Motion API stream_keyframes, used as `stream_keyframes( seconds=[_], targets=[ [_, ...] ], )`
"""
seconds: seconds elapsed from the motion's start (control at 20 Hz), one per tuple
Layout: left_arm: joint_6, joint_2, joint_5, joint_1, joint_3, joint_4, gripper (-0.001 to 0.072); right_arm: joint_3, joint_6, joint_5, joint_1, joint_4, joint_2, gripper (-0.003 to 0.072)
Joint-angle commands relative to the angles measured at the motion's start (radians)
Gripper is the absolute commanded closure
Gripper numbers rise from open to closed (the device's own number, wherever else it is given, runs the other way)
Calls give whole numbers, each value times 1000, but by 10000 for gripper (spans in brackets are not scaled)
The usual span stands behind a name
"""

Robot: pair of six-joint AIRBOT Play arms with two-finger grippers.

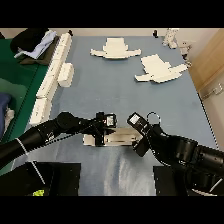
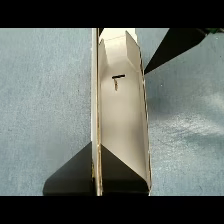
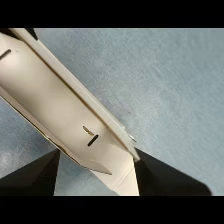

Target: Fold the box.

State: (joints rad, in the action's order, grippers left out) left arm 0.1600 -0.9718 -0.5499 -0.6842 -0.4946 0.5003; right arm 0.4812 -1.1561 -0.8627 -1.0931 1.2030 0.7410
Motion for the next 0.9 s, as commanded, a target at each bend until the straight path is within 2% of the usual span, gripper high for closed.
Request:
stream_keyframes(
  seconds=[0.0,0.25,0.4,0.6,0.7,0.85],
  targets=[
    [0,0,0,0,0,0,696,18,-32,-28,-1,1,0,-1],
    [0,0,0,0,0,0,695,16,-91,-25,1,14,0,-8],
    [0,0,0,0,0,0,695,6,-387,1,69,160,-3,-34],
    [0,0,0,0,0,0,695,3,-981,46,344,520,-13,-34],
    [0,0,-1,0,0,0,695,3,-1256,32,475,706,-6,-34],
    [0,0,0,0,0,0,695,3,-1581,-20,605,903,36,-34]
  ],
)
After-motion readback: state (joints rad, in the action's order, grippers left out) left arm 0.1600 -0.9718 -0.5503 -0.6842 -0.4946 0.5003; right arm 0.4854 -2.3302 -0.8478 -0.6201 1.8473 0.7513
